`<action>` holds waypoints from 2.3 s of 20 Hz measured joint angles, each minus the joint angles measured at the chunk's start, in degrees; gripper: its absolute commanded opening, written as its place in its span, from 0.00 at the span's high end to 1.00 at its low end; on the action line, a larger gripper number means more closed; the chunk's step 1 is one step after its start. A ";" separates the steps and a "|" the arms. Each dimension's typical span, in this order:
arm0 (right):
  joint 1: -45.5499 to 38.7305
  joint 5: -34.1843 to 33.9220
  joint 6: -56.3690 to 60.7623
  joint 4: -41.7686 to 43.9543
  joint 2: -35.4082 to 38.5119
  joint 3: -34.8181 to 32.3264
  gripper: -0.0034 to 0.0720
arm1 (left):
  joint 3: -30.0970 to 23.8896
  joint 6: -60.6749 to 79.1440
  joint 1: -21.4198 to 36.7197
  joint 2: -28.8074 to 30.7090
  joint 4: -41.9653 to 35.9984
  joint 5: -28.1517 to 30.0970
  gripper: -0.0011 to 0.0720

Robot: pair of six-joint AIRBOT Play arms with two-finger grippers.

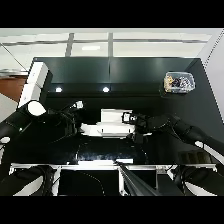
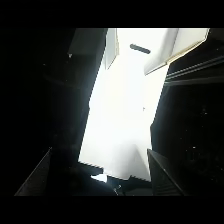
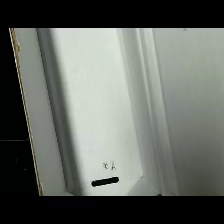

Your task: Fold the box and place the chain.

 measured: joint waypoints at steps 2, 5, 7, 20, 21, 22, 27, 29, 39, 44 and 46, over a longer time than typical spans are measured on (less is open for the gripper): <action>0.00 -0.04 -0.02 -0.02 0.00 0.00 0.34 | 0.00 1.01 0.02 -0.26 -0.02 0.02 0.02; 0.00 -0.07 0.00 0.00 0.00 0.00 0.34 | -0.02 4.02 0.00 -1.18 -2.36 0.09 0.02; 0.00 -0.07 0.00 0.00 0.00 0.00 0.34 | -0.02 6.60 -0.52 -2.14 -5.01 0.35 0.02; 0.00 -0.11 -0.02 0.00 0.00 0.00 0.34 | 0.00 14.29 -13.40 -7.52 -10.69 11.80 0.23; 0.00 -0.11 -0.02 0.00 0.00 0.00 0.34 | 0.00 14.38 -13.77 -7.78 -10.75 11.80 0.24; 0.00 -0.13 -0.02 0.00 0.00 0.00 0.34 | -0.02 14.38 -14.01 -7.93 -10.78 11.82 0.35; 0.00 -0.13 -0.02 0.00 0.00 0.00 0.34 | 0.00 14.47 -14.60 -8.31 -11.02 11.85 0.62; 0.00 -0.13 -0.02 -0.02 0.00 0.00 0.34 | -0.02 14.56 -14.67 -8.33 -11.23 11.80 0.62; 0.00 -0.15 -0.02 -0.02 0.00 0.00 0.34 | -0.02 14.56 -15.87 -8.81 -17.44 11.61 0.84; 0.00 -0.15 0.00 0.00 0.00 0.00 0.34 | -0.02 14.56 -16.79 -9.68 -19.17 13.16 0.84; 0.00 -0.13 0.00 -0.02 0.00 0.00 0.34 | -0.02 14.56 -16.92 -9.86 -19.41 13.55 0.84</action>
